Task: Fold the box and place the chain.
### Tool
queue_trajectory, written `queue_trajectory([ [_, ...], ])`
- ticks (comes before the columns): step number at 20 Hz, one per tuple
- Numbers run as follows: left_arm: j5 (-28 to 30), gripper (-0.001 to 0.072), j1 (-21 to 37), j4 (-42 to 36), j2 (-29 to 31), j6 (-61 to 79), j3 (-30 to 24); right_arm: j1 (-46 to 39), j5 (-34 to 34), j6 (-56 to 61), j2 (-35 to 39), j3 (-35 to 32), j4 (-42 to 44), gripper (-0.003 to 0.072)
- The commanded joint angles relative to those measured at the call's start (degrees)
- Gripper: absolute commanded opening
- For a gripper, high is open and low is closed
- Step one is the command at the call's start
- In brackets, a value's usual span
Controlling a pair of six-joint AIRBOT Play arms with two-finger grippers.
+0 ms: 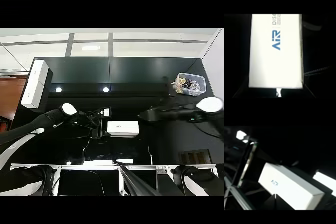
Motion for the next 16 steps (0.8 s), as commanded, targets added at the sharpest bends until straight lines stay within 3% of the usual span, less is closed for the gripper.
queue_trajectory([
  [1, -1.51, 0.0719, -0.02, 5.66, 3.15, -1.18, 0.85, -7.63, 4.15, 6.51, 10.23, 2.54, -10.67, 0.0013],
  [4, -1.51, 0.0718, -0.11, 8.22, 8.63, -5.20, 1.16, -13.44, 8.55, 8.39, 13.31, 2.51, -15.13, 0.0013],
  [6, -1.62, 0.0717, -1.81, 3.37, 9.29, -7.30, 2.38, -15.06, 7.78, 8.39, 13.31, 2.03, -15.67, 0.0014],
  [11, 0.48, 0.0711, -11.30, 2.21, 1.25, -15.98, 11.19, -15.34, 4.35, 8.63, 13.31, 0.72, -15.50, 0.0014],
  [16, 0.55, 0.0711, -12.74, 2.38, -5.46, -19.61, 15.91, -15.34, 4.35, 8.61, 13.31, 0.72, -15.50, 0.0013],
])
